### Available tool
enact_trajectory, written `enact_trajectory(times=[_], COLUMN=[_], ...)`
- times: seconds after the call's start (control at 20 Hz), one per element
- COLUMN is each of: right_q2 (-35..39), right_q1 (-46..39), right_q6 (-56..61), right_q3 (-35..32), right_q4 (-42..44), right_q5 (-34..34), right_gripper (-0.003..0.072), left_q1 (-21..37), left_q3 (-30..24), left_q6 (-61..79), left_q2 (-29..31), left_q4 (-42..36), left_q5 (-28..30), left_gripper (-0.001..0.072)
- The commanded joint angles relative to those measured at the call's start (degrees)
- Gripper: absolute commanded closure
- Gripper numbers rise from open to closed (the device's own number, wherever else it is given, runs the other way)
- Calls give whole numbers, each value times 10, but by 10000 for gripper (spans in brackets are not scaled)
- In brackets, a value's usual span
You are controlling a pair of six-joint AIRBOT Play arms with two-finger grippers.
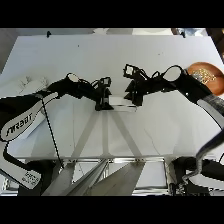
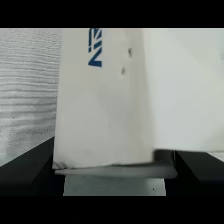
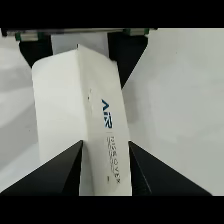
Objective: Fold the box and place the chain.
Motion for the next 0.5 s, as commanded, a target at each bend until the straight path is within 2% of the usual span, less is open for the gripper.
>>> enact_trajectory(times=[0.0, 0.15, 0.45], right_q2=[6, 6, 12], right_q1=[12, 21, 35], right_q6=[18, 93, 98], right_q3=[0, -1, -1], right_q4=[-84, -142, -120], right_q5=[-5, -59, 1], right_gripper=[390, 390, 391], left_q1=[0, 0, 0], left_q3=[0, 0, 0], left_q6=[0, 0, 0], left_q2=[0, 0, 0], left_q4=[1, 0, 0], left_q5=[0, 0, 0], left_gripper=[431, 431, 431])
